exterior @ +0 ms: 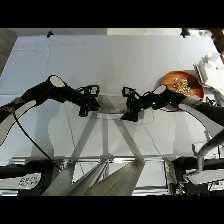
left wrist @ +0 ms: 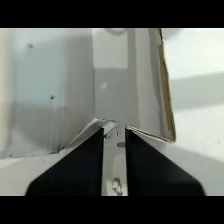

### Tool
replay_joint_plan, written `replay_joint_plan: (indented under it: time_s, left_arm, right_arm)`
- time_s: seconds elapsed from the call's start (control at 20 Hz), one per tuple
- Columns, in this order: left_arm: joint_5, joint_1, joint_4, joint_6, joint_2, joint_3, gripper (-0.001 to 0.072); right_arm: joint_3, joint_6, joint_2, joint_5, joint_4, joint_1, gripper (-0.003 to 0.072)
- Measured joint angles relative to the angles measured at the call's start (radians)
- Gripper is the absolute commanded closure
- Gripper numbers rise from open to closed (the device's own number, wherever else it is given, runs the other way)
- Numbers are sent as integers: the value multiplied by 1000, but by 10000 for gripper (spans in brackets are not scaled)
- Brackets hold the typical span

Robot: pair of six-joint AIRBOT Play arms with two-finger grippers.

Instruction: Fold the box and place the chain.

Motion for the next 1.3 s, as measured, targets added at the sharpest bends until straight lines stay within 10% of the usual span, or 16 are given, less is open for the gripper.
replay_joint_plan:
  time_s: [0.55, 0.75, 1.3]
  left_arm:
    - [-30, 0, -9, -107, 0, 0, 209]
    - [-47, 0, 37, -165, 6, 0, 679]
    - [-54, 82, 168, -360, 271, 0, 704]
  right_arm:
    - [0, -2, 0, 0, -1, 0, 183]
    - [0, 1, 0, 0, 0, 0, 183]
    - [0, 0, 0, 0, 0, 0, 183]
